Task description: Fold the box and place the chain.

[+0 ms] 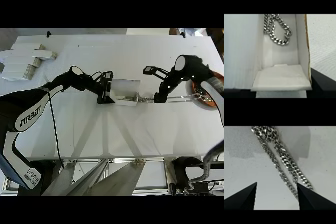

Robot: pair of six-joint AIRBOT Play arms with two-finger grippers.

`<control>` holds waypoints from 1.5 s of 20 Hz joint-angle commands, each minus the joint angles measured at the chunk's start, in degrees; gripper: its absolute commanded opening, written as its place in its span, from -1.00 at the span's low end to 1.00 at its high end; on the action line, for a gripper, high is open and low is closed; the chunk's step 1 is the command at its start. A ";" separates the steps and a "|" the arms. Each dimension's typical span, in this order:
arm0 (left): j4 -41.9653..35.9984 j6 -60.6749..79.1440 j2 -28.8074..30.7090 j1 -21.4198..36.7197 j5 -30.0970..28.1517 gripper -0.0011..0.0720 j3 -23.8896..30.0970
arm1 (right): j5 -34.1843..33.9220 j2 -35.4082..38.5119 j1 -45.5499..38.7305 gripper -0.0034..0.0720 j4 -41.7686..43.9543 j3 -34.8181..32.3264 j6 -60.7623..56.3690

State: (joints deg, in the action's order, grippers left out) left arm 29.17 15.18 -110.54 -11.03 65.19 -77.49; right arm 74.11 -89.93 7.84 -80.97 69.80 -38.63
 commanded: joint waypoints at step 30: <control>0.00 0.00 0.02 0.04 0.00 0.00 -0.02 | -6.86 -0.33 1.38 -0.87 -3.28 -3.37 -6.60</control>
State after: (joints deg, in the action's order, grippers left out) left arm 29.15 15.16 -110.54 -11.03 65.19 -77.49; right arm 68.45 -92.27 9.17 -84.33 66.26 -43.57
